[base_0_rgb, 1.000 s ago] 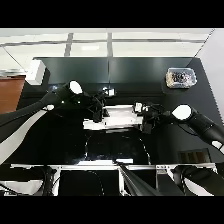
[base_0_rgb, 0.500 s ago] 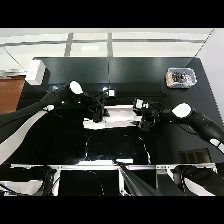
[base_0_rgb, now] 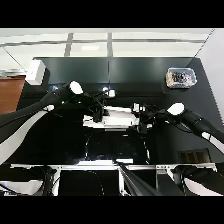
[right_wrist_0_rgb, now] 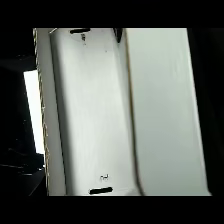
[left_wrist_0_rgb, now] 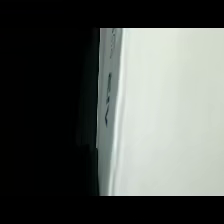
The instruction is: Fold the box and place the chain.
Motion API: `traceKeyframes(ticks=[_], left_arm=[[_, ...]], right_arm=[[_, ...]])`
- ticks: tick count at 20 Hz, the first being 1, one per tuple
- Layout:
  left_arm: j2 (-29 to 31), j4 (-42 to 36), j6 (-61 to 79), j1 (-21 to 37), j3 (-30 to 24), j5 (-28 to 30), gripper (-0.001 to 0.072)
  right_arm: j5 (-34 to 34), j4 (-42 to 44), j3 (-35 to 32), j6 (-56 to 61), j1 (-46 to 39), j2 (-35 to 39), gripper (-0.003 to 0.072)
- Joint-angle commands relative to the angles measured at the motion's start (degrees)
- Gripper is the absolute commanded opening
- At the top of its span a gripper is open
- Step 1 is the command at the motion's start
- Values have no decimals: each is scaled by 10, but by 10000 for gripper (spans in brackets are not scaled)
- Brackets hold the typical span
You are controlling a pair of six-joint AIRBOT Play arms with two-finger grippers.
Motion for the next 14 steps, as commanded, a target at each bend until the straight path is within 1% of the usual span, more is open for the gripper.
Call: traceKeyframes(ticks=[1,10,14], left_arm=[[0,0,-2,0,0,3,23],[0,0,-6,0,-1,-16,23],[0,0,-6,0,-1,-18,23]], right_arm=[[1,11,0,-50,0,-23,700],[-4,14,1,-54,-3,-47,700],[17,17,1,-56,-21,-47,700]])
